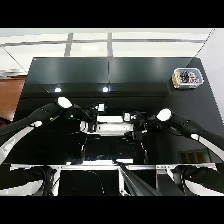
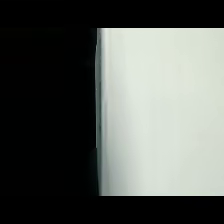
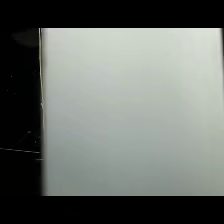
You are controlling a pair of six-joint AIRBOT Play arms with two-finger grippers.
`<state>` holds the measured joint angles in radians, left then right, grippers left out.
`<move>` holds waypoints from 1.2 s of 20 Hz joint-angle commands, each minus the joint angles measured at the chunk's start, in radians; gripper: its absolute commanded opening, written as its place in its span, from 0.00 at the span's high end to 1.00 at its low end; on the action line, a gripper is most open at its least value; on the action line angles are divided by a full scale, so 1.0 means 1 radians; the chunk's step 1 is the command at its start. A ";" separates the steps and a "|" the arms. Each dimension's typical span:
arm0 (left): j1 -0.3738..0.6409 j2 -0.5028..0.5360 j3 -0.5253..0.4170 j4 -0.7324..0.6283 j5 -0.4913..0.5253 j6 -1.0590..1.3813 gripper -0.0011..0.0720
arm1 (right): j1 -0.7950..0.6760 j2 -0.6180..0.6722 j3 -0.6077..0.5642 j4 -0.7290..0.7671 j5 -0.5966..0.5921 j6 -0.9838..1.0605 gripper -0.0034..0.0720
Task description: Fold the box and place the chain.
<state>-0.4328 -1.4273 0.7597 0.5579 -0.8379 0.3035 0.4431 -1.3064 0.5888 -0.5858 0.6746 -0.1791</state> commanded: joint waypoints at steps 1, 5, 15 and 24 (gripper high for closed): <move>0.000 0.000 0.001 0.000 -0.001 0.000 0.95 | 0.000 0.000 0.001 0.002 -0.006 0.006 0.32; 0.000 0.010 0.002 0.001 -0.001 -0.002 0.61 | 0.000 0.000 0.001 0.002 -0.006 0.006 0.32; 0.085 0.342 0.001 0.356 -0.159 -0.557 0.04 | 0.000 0.000 0.001 0.001 -0.005 0.006 0.63; 0.084 0.348 -0.065 0.204 -0.344 -0.802 0.96 | 0.000 0.000 0.001 0.002 -0.005 0.006 0.63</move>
<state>-0.3492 -1.0847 0.7296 0.8608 -1.1419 -0.4187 0.4431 -1.3064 0.5888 -0.5838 0.6689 -0.1726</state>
